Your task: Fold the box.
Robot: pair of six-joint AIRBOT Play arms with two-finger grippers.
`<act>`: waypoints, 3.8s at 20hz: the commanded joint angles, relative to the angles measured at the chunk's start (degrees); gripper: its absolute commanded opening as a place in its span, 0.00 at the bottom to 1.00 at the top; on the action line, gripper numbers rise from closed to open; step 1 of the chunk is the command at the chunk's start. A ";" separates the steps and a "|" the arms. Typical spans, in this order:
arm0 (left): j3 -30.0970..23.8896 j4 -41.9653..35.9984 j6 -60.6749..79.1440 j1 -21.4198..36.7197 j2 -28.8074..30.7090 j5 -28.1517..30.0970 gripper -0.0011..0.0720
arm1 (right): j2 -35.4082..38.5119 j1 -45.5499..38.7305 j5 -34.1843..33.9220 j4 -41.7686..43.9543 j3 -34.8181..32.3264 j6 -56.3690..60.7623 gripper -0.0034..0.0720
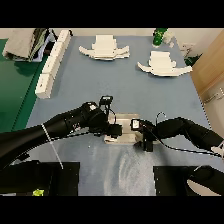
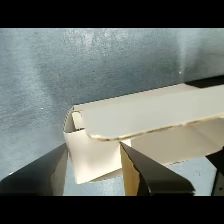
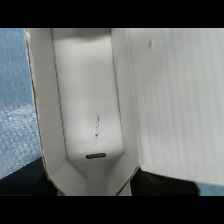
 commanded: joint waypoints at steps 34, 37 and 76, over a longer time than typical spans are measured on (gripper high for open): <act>10.56 7.78 -17.29 -4.02 -14.86 -11.93 0.44 | 0.00 0.00 0.02 0.00 0.02 0.02 0.71; 10.58 8.26 -17.92 -4.00 -15.13 -11.61 0.28 | 0.00 0.00 0.02 0.00 0.02 0.02 0.71; 9.70 2.93 40.48 5.70 12.74 -14.38 0.03 | 0.00 0.00 0.02 0.00 0.02 0.02 0.71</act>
